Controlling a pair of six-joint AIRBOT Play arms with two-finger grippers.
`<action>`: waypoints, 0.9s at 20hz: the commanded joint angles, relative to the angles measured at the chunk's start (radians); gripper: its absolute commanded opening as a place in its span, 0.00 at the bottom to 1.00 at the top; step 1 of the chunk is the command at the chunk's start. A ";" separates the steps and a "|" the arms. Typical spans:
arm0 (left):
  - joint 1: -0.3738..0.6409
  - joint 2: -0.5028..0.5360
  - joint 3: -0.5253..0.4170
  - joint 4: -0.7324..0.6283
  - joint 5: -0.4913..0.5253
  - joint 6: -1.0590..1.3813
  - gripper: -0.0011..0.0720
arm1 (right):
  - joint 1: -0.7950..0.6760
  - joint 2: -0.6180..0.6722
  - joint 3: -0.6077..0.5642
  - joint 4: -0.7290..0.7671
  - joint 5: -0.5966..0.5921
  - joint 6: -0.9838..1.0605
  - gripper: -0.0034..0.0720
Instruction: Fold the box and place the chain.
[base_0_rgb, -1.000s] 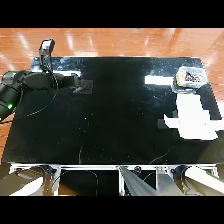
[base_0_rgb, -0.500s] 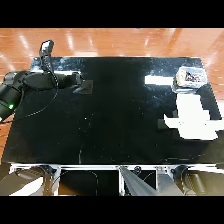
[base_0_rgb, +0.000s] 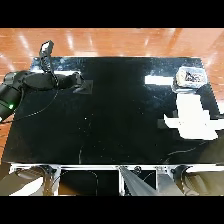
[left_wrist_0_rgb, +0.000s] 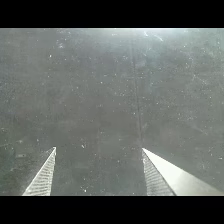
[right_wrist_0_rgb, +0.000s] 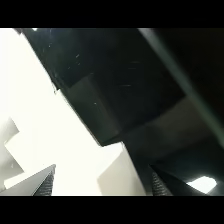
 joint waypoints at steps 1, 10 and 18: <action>-0.001 -0.001 0.000 0.000 0.007 -0.002 0.88 | 0.081 -0.011 0.003 -0.093 0.002 0.008 0.99; 0.000 0.000 0.000 -0.001 0.009 -0.010 0.88 | 0.133 0.029 -0.008 0.043 0.089 0.000 0.09; 0.000 0.000 0.000 0.000 0.121 0.002 0.87 | 0.489 0.389 -0.461 0.457 -0.108 -0.101 0.09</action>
